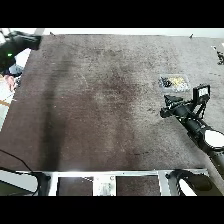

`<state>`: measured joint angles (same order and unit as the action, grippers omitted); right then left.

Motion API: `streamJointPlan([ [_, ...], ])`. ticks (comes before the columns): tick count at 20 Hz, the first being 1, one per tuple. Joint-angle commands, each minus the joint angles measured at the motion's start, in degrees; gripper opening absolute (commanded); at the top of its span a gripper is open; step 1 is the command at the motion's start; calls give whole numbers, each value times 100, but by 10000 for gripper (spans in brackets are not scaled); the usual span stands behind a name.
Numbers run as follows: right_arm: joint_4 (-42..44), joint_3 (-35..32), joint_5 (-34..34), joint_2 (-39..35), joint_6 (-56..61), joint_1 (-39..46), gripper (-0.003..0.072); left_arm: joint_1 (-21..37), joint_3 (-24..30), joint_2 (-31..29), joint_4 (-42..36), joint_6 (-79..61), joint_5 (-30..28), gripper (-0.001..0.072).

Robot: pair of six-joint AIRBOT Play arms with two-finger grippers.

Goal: Fold the box and place the chain.

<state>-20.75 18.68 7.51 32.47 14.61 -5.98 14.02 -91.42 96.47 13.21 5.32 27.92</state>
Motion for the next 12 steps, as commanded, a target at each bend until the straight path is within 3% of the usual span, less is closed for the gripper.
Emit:
streamJointPlan([
  [1, 0, -4, 0, -4, 2, -2, 10, 538, 358, -26, 645, 667, -376, 10],
  [5, 0, -4, -2, -4, 2, -2, 9, 575, 1054, 15, 739, 662, -1325, 10],
  [12, 0, -4, 13, -4, 2, -2, 10, 678, 1078, 798, 765, 671, -1005, 9],
])
